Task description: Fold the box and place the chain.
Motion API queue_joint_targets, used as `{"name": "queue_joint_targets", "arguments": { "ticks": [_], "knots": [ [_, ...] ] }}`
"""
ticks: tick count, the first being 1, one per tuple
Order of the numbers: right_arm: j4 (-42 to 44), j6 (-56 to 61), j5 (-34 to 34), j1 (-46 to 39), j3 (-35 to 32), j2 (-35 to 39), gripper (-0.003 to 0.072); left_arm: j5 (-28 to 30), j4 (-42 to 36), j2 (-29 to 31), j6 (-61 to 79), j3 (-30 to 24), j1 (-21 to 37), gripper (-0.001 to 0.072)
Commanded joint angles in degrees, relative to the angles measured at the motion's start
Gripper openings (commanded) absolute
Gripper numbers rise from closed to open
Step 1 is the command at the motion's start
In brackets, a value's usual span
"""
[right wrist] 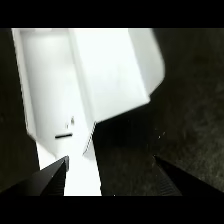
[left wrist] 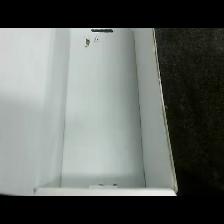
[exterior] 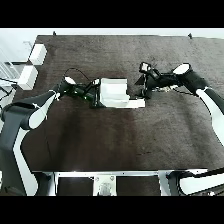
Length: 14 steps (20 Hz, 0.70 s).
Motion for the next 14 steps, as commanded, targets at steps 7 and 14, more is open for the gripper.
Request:
{"name": "queue_joint_targets", "arguments": {
  "ticks": [7, 14],
  "knots": [
    [-4.74, -3.13, -0.87, 4.04, -1.66, -4.17, 0.0624, 0.11, 0.00, 0.00, 0.00, 0.04, -0.04, 0.0178],
    [-1.75, -2.93, -4.37, 6.29, -1.66, -6.08, 0.0619, 0.11, 0.00, 0.00, 0.00, 0.04, -0.04, 0.0178]
  ]
}}
